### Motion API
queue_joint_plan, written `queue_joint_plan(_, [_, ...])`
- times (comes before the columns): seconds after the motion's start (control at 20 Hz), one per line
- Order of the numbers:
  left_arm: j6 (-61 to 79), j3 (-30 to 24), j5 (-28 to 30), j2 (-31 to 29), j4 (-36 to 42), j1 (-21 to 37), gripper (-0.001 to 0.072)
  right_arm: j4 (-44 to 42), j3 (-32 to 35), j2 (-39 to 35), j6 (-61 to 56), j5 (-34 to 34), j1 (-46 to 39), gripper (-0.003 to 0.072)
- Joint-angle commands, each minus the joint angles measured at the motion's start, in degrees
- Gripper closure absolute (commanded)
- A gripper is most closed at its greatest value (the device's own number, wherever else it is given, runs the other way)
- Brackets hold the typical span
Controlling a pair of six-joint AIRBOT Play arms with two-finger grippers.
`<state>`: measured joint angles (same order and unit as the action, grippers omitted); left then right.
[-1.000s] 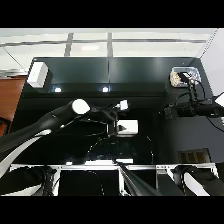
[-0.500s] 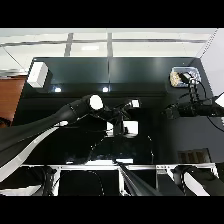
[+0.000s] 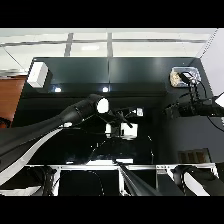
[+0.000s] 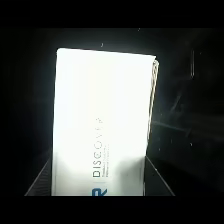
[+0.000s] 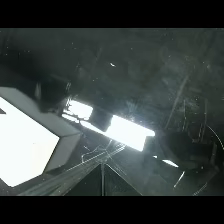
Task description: Fold the box and place the chain.
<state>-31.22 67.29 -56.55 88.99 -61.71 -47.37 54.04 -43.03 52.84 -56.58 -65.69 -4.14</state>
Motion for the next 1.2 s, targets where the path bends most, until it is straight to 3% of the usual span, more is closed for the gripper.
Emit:
queue_joint_plan(0.0, [-8.22,2.75,-6.36,-0.33,-9.14,0.59,0.0422,-0.02,-0.02,-0.04,-0.07,0.17,-0.04,0.0672])
queue_joint_plan(0.2, [-23.3,5.01,-16.46,-7.63,-19.76,10.8,0.0422,-0.02,-0.02,-0.04,-0.24,0.13,-0.04,0.0672])
queue_joint_plan(0.4, [-40.72,4.96,-26.8,-14.69,-27.61,34.42,0.0422,-0.17,-0.02,-0.04,-0.24,0.15,-0.04,0.0671])
queue_joint_plan(0.5, [-45.31,4.96,-25.83,-14.56,-27.5,47.47,0.0422,-0.31,-0.02,-0.04,-0.24,0.22,-0.04,0.0672])
queue_joint_plan(0.7, [-45.13,4.98,-19.15,-10.01,-16.98,69.26,0.0421,-0.52,-0.02,-0.04,-0.57,0.39,-0.04,0.0671])
queue_joint_plan(0.85, [-38.27,4.98,-12.81,-6.82,-12.2,75.47,0.0421,-0.59,-0.02,-0.04,-1.73,0.5,-0.04,0.0672])
queue_joint_plan(0.95, [-30.51,5.49,-9.4,-4.15,-12.46,75.38,0.0421,-0.63,-0.02,-0.02,-1.75,0.68,-0.04,0.0671])
queue_joint_plan(1.15, [-29.73,8.7,-3.41,1.77,-11.93,74.79,0.0422,-0.66,-0.02,0.0,-2.73,2.64,-0.04,0.0671])
